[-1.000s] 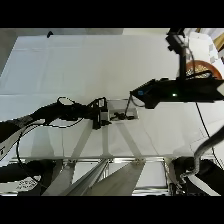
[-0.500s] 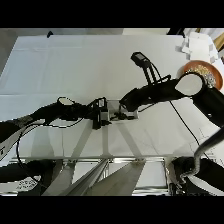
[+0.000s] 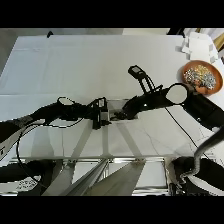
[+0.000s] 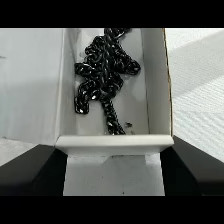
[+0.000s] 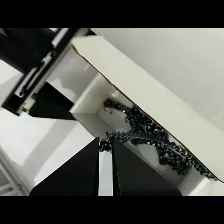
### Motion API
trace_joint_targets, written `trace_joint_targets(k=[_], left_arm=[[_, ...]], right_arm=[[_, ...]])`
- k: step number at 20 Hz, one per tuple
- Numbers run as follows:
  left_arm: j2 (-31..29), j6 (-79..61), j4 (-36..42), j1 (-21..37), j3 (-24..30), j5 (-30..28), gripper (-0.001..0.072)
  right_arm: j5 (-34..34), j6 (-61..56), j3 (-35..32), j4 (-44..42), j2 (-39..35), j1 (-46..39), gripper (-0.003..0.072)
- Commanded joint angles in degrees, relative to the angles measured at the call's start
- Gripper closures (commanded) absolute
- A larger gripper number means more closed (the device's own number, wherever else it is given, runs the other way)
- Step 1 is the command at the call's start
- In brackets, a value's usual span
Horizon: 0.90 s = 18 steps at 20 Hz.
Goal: Fold the box and place the chain.
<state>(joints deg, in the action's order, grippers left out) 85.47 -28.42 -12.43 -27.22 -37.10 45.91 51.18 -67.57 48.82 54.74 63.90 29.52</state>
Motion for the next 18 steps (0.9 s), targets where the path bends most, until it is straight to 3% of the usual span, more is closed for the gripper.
trace_joint_targets(k=[1,14,18], left_arm=[[0.00,-0.02,-0.02,0.00,-0.02,0.00,0.0573],[0.00,-0.02,-0.02,0.00,-0.02,0.02,0.0573],[0.00,0.00,-0.02,0.00,-0.02,0.00,0.0573]], right_arm=[[-1.68,0.15,-3.19,0.11,0.04,0.07,0.0667],[-6.38,0.09,-9.22,0.07,0.04,0.07,0.0664],[-7.23,-0.09,-10.01,-0.55,0.04,0.07,0.0499]])
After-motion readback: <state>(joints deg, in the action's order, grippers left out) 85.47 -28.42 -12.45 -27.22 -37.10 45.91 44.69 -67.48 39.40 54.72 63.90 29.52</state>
